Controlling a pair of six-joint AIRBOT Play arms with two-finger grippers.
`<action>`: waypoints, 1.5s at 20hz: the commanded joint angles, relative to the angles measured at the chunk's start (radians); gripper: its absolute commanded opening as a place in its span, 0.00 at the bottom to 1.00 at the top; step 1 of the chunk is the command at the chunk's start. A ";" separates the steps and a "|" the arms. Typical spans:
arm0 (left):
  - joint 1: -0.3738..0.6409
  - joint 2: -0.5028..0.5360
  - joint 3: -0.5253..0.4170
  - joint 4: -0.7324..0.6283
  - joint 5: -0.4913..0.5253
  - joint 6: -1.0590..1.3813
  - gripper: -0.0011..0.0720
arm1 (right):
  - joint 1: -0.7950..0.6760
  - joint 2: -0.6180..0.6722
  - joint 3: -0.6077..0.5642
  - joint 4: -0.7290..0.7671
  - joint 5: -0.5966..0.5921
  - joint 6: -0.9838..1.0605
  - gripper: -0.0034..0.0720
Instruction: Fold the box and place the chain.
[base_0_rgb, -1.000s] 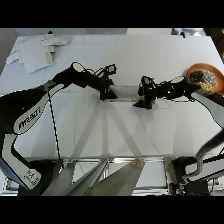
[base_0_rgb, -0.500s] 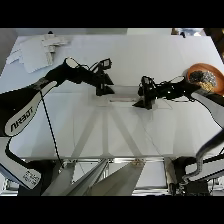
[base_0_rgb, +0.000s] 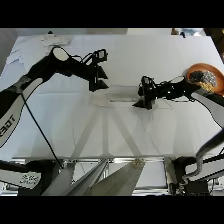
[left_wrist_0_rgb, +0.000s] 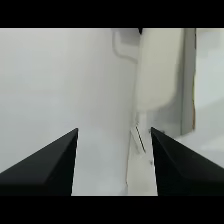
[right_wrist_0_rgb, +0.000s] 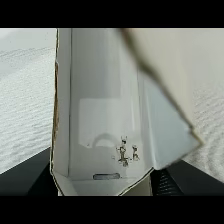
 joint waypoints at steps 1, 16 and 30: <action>0.001 0.059 0.001 0.177 -0.113 -0.116 0.69 | 0.000 0.000 0.001 0.000 0.000 0.000 0.72; -0.121 -0.031 -0.035 -0.193 0.265 -0.112 0.03 | 0.000 0.000 0.001 0.000 0.000 0.000 0.72; -0.126 -0.198 -0.035 -0.179 0.386 -0.184 0.03 | 0.000 0.000 0.001 0.000 0.000 0.000 0.72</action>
